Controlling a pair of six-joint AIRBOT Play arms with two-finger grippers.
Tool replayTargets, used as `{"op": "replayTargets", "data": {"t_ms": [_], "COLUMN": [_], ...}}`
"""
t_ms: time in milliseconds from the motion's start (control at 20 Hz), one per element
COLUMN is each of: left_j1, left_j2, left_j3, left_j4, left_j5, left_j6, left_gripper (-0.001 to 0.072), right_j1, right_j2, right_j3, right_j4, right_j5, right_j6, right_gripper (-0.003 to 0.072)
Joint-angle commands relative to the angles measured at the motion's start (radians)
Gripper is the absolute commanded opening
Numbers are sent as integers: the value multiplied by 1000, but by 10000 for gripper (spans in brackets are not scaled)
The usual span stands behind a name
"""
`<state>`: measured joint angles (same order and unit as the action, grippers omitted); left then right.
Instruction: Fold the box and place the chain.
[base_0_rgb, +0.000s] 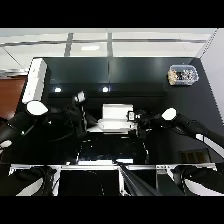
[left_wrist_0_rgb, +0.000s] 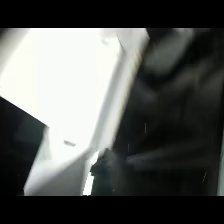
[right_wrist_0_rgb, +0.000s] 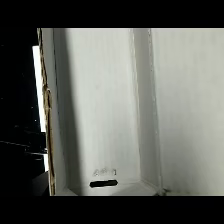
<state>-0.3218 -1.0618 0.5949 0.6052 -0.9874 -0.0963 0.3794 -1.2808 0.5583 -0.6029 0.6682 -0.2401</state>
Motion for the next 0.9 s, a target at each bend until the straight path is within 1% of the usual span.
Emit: {"op": "replayTargets", "data": {"t_ms": [0, 100, 150, 300, 450, 500, 550, 600, 650, 700, 850], "left_j1": [-20, -47, -60, -94, -114, -114, -113, -113, -114, -114, -115], "left_j2": [-20, -46, -72, -158, -201, -203, -203, -203, -202, -203, -203], "left_j3": [-57, -48, -31, 16, 28, 28, 28, 29, 31, 31, 30], "left_j4": [80, 116, 119, 114, 82, 71, 53, 33, 21, 6, -37], "left_j5": [97, 187, 212, 217, 225, 222, 220, 220, 219, 220, 217], "left_j6": [292, 360, 360, 359, 358, 358, 358, 358, 359, 358, 358], "left_gripper": [712, 712, 712, 711, 706, 676, 619, 442, 287, 230, 226], "right_j1": [1, 1, 1, 1, 1, 1, 1, 1, 1, 1, 1], "right_j2": [0, 0, 0, 0, 0, 0, 0, 0, 0, 0, 0], "right_j3": [0, 0, 0, 0, 0, 0, 0, 0, 0, 0, 0], "right_j4": [0, 0, 0, 0, 0, 0, 0, 0, 0, 0, 0], "right_j5": [1, 1, 1, 1, 1, 1, 1, 1, 1, 1, 1], "right_j6": [0, 0, 0, 0, 0, 0, 0, 0, 0, 0, 0], "right_gripper": [76, 76, 77, 76, 77, 76, 76, 76, 77, 76, 76]}}
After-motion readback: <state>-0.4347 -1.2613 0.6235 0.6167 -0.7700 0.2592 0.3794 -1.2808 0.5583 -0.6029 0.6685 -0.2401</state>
